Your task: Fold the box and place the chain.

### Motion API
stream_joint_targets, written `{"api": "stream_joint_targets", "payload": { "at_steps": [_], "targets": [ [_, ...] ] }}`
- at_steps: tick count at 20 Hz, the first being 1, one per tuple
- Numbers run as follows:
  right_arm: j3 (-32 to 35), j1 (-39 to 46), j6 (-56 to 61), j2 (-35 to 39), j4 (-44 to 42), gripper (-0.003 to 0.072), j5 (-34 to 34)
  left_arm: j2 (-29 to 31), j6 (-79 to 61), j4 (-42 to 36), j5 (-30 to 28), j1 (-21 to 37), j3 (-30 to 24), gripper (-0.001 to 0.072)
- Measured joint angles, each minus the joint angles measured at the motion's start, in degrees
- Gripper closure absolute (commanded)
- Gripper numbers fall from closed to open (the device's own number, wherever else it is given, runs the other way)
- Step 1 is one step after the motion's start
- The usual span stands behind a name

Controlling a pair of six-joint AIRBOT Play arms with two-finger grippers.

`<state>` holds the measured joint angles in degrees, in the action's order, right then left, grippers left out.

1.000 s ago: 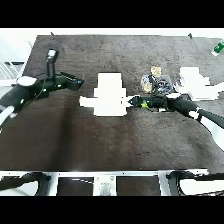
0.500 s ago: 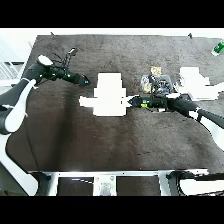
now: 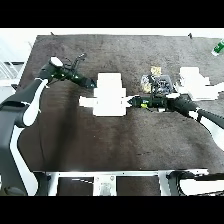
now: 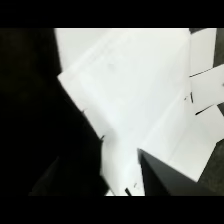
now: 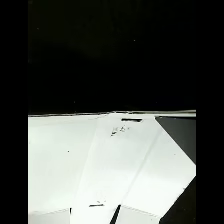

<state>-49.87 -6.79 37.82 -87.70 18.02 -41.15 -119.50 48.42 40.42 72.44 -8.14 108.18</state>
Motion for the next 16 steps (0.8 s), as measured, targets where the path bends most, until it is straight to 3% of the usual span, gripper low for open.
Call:
{"api": "stream_joint_targets", "payload": {
  "at_steps": [9,11,15,16],
  "targets": [
    [0.0,0.0,-0.5,0.0,0.0,0.0676,-0.3,-3.3,-0.9,-5.1,1.6,-1.5,0.5,0.0148],
    [0.0,0.0,-0.6,0.0,0.1,0.0676,-0.4,-3.6,-0.9,-5.9,2.5,-1.5,0.6,0.0187],
    [0.0,0.0,-0.6,0.0,0.2,0.0676,-0.4,-4.0,-1.7,-6.5,3.9,-1.4,1.1,0.0190],
    [0.0,0.0,-0.6,0.0,0.2,0.0676,-0.4,-4.0,-1.8,-6.5,4.2,-1.4,1.2,0.0260]
  ]
}}
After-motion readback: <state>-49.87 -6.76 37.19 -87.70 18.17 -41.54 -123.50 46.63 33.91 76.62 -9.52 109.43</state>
